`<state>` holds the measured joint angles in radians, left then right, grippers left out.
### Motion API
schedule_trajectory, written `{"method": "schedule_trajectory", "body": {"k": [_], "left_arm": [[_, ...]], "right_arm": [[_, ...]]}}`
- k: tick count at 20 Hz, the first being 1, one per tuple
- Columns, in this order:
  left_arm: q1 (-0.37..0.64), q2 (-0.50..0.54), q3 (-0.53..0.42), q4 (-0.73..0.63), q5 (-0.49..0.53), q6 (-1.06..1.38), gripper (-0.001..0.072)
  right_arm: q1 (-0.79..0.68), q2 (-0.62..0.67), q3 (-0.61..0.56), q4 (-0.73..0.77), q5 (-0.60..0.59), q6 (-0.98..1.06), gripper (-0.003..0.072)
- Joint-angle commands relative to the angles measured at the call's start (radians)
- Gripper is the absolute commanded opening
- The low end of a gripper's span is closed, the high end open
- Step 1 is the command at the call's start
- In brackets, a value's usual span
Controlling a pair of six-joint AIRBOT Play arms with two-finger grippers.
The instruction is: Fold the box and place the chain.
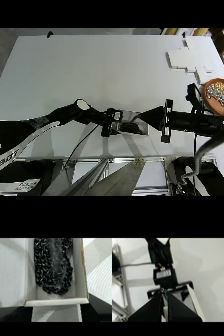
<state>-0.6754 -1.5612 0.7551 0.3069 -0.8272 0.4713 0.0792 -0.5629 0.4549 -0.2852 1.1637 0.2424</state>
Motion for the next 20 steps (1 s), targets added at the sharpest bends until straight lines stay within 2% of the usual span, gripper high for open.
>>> {"method": "schedule_trajectory", "body": {"k": [1, 6, 9, 10, 11, 12, 16, 17, 19, 20], "left_arm": [[0.001, 0.000, 0.001, 0.000, 0.000, 0.000, 0.0134], [0.001, 0.000, 0.001, 0.000, 0.000, 0.000, 0.0134], [0.000, 0.000, 0.001, 0.000, 0.000, 0.000, 0.0134], [0.000, 0.000, 0.001, 0.000, 0.000, 0.000, 0.0134], [0.001, 0.000, 0.001, 0.000, 0.000, 0.000, 0.0134], [0.001, 0.000, 0.001, 0.000, 0.000, 0.000, 0.0134], [0.001, 0.000, 0.001, 0.000, 0.000, 0.000, 0.0134], [0.001, 0.000, 0.001, 0.000, 0.000, 0.000, 0.0134], [0.001, 0.000, 0.001, 0.000, 0.000, 0.000, 0.0134], [0.001, 0.000, 0.001, 0.000, 0.000, 0.000, 0.0134]], "right_arm": [[0.001, 0.002, 0.000, -0.002, -0.028, -0.015, 0.0023], [0.001, 0.002, 0.000, -0.393, -0.027, 0.094, 0.0023], [0.001, 0.002, 0.000, -0.534, -0.019, 0.146, 0.0024], [0.001, 0.002, 0.000, -0.546, -0.019, 0.146, 0.0067], [0.001, 0.002, 0.000, -0.547, -0.019, 0.146, 0.0173], [0.001, 0.002, 0.000, -0.547, -0.020, 0.146, 0.0248], [0.000, -0.013, 0.044, -0.546, -0.002, 0.163, 0.0240], [0.000, -0.042, 0.090, -0.547, 0.022, 0.179, 0.0199], [0.001, -0.137, 0.211, -0.546, 0.100, 0.181, 0.0057], [0.001, -0.197, 0.280, -0.546, 0.141, 0.198, 0.0024]]}}
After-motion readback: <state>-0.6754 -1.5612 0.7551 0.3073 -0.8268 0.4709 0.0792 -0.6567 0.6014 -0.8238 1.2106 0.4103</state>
